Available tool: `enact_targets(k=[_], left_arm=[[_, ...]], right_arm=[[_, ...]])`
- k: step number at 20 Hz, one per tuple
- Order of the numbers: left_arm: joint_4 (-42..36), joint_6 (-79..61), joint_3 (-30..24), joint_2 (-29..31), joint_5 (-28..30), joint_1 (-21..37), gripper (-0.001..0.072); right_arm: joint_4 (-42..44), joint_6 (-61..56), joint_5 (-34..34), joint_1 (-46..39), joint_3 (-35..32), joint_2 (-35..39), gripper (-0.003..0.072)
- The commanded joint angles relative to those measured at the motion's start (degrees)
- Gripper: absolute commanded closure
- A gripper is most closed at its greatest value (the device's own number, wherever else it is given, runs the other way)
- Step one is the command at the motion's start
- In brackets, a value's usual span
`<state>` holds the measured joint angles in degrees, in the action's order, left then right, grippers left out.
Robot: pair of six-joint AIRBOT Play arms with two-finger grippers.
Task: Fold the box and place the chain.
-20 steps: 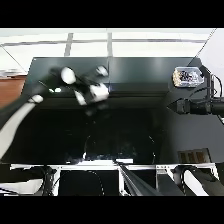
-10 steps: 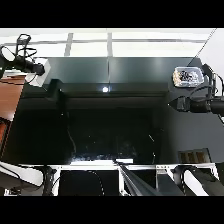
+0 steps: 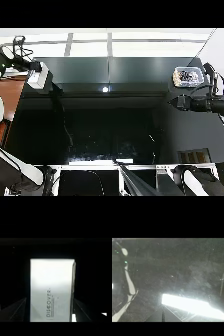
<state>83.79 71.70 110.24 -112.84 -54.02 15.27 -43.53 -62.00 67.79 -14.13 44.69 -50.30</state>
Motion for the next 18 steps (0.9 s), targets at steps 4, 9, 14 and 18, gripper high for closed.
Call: enact_targets(k=[4, 9, 14, 18], left_arm=[[-8.17, 14.67, 11.58, 7.19, -10.25, -0.37, 0.0691], [-16.59, 11.1, -20.72, 30.38, -4.7, -7.17, 0.0687], [-10.95, 11.26, -59.69, 55.95, 9.51, -18.53, 0.0686], [-10.73, 12.55, -69.75, 64.83, 9.29, -18.75, 0.0684]], right_arm=[[-0.02, 0.07, -3.89, 0.13, -1.01, 0.0, 0.0673], [-1.66, 0.13, -14.29, 3.21, -3.78, -0.15, 0.0673], [-2.08, 0.13, -14.82, 3.28, -3.76, -0.15, 0.0673], [-2.1, 0.15, -14.93, 3.28, -3.76, -0.15, 0.0673]])
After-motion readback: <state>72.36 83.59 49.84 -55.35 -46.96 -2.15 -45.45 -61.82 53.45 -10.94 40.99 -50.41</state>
